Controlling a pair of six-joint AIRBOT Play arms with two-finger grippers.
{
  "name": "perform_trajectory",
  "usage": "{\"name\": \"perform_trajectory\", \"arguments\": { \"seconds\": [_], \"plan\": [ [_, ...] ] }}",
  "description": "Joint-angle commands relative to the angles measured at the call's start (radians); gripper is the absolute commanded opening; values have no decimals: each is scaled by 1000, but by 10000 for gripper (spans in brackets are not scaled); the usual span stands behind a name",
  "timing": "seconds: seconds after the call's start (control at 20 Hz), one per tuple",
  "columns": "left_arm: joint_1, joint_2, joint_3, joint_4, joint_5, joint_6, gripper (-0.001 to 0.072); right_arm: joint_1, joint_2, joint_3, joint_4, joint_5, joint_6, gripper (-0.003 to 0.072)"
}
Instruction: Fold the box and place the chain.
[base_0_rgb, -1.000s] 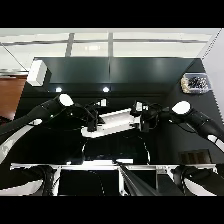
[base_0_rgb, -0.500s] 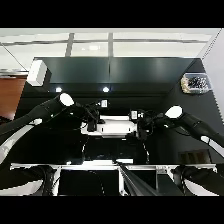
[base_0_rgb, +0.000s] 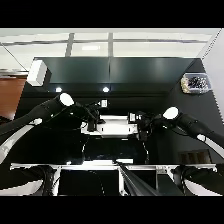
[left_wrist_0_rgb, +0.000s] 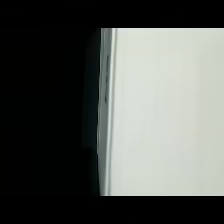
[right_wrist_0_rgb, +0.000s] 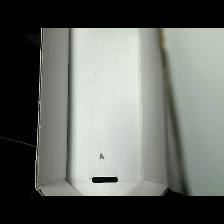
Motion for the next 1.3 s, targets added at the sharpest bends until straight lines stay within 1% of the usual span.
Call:
{"name": "perform_trajectory", "arguments": {
  "seconds": [0.0, 0.35, 0.4, 0.45, 1.2, 1.25],
  "plan": [
    [1, 1, 1, 0, -2, 0, 24, 1, -19, -1, -4, -13, 0, 708],
    [1, 1, 1, 0, -2, 0, 25, 1, -29, -1, -3, -18, 0, 706],
    [1, 1, 1, 0, -3, 0, 24, 1, -29, -1, -3, -18, 0, 610],
    [1, 1, 1, 0, -4, -1, 24, 1, -29, -1, -3, -18, 0, 599],
    [1, 1, 1, 0, -6, -1, 25, 1, -33, 0, -3, -33, 0, 599],
    [1, 1, 1, 0, -6, 0, 25, 1, -33, 0, -3, -32, 0, 543]
  ]
}}
